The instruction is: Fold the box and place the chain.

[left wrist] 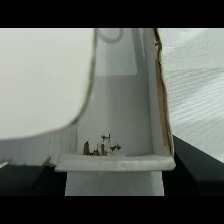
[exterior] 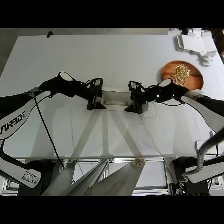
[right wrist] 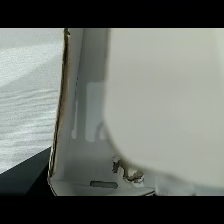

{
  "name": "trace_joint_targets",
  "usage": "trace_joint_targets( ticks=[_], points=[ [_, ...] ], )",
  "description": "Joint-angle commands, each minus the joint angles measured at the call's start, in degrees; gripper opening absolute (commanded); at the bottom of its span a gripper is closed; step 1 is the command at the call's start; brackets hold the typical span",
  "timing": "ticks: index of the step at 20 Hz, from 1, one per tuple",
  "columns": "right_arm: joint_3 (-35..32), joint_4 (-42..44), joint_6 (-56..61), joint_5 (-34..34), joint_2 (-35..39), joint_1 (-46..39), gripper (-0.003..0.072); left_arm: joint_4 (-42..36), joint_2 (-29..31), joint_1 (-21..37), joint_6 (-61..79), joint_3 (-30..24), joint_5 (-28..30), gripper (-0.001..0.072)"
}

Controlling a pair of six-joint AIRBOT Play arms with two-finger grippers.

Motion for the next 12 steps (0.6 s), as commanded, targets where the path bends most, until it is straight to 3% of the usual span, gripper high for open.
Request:
trace_joint_targets(
  ticks=[1, 11, 12],
  points=[
    [0.02, 0.02, 0.00, 0.02, 0.00, 0.07, 0.0540, 0.22, -0.04, -0.02, 0.04, -0.04, 0.13, 0.0274],
    [0.04, 1.20, 0.02, 0.68, 0.00, 0.07, 0.0543, 0.22, -0.04, -0.02, 0.04, -0.04, 0.15, 0.0274],
    [0.04, 0.81, 0.02, 0.39, 0.07, 0.04, 0.0576, 0.22, -0.04, -0.02, 0.04, -0.04, 0.13, 0.0274]
  ],
)
